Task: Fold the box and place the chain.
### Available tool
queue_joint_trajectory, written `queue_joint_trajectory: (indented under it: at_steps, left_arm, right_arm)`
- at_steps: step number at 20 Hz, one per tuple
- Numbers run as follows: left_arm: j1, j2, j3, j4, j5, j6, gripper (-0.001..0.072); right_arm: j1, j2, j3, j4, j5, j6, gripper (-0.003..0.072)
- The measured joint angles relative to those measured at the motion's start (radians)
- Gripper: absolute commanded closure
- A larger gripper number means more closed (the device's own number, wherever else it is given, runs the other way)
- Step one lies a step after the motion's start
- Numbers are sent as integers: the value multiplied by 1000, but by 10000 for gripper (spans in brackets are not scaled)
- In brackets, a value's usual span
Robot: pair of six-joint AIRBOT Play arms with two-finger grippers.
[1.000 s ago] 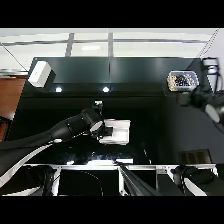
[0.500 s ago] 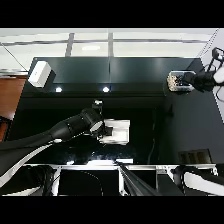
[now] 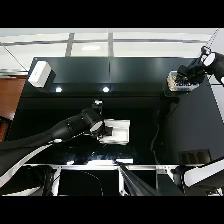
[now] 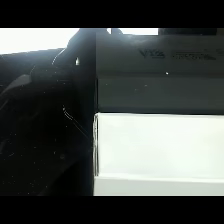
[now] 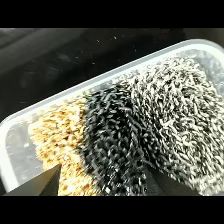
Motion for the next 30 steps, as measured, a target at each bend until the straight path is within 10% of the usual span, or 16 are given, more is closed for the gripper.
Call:
queue_joint_trajectory:
  at_steps: [3, 6, 17, 30]
  left_arm:
    - [0, 0, 0, 0, 0, 0, 681]
    - [0, 0, 0, 0, 0, 0, 681]
    - [0, 0, 0, -2, -1, 0, 681]
    - [0, 0, 0, -8, 1, 0, 681]
  right_arm:
    - [-1, -40, 14, -7, -4, -1, 103]
    - [-3, -57, 22, -17, -15, 0, 630]
    - [-10, 34, 60, -10, 71, -63, 671]
    - [-8, 509, 63, 252, 280, -349, 671]
